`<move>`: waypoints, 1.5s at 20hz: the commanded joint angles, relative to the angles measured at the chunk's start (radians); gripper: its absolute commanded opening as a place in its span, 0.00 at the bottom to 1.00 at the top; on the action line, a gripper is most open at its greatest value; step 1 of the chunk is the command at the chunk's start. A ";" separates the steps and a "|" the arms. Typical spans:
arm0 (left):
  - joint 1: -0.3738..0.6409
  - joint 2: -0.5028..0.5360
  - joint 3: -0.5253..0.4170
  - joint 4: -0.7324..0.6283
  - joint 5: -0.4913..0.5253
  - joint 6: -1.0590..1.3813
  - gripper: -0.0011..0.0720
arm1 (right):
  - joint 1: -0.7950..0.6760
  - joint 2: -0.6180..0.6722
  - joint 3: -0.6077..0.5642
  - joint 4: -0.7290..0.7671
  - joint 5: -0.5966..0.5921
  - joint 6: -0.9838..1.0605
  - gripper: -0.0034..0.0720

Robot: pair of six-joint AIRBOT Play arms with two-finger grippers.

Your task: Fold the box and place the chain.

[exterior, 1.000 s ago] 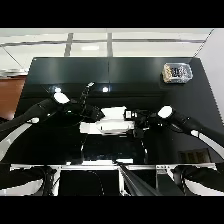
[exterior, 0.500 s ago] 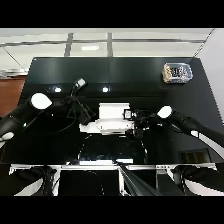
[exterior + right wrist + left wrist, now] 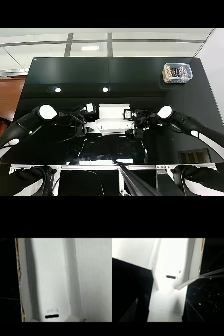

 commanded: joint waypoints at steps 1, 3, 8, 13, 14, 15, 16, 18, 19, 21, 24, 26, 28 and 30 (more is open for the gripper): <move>-0.029 -0.051 0.031 -0.013 -0.032 0.111 0.97 | 0.000 0.000 0.001 0.000 0.000 0.000 0.29; -0.032 -0.072 0.035 -0.080 -0.022 0.137 0.91 | 0.000 0.000 0.001 0.000 0.000 0.000 0.29; -0.032 -0.090 0.040 -0.140 -0.073 0.128 0.38 | 0.000 0.000 0.001 0.000 0.000 0.000 0.29; -0.068 -0.112 0.040 -0.189 -0.019 0.129 0.31 | 0.000 0.000 0.001 0.000 0.000 0.000 0.29; -0.082 -0.122 0.040 -0.206 0.004 0.129 0.31 | 0.000 0.000 0.001 0.000 0.000 0.000 0.29; -0.096 -0.132 0.040 -0.222 0.026 0.128 0.32 | 0.000 0.000 0.001 0.000 0.000 0.000 0.29; -0.101 -0.139 0.040 -0.229 0.037 0.127 0.32 | 0.000 0.000 0.001 0.000 0.000 0.000 0.29; -0.098 -0.147 0.040 -0.231 0.033 0.090 0.33 | 0.000 0.000 0.001 0.000 0.000 0.000 0.29; -0.098 -0.148 0.040 -0.227 0.026 0.090 0.32 | 0.000 0.000 0.001 0.000 0.000 0.000 0.29; -0.098 -0.148 0.040 -0.226 0.026 0.090 0.16 | 0.000 0.000 0.001 0.000 0.000 0.000 0.29; -0.099 -0.148 0.040 -0.229 0.024 0.076 0.16 | 0.000 0.000 0.001 0.000 0.000 0.000 0.29; -0.098 -0.148 0.041 -0.232 0.027 0.075 0.58 | 0.000 0.000 0.001 0.000 0.000 0.000 0.29; -0.099 -0.148 0.043 -0.231 0.025 0.076 0.43 | 0.000 0.000 0.001 0.000 0.000 0.000 0.29; -0.097 -0.142 0.048 -0.213 0.018 0.051 0.25 | 0.000 0.000 0.001 0.000 0.000 0.000 0.29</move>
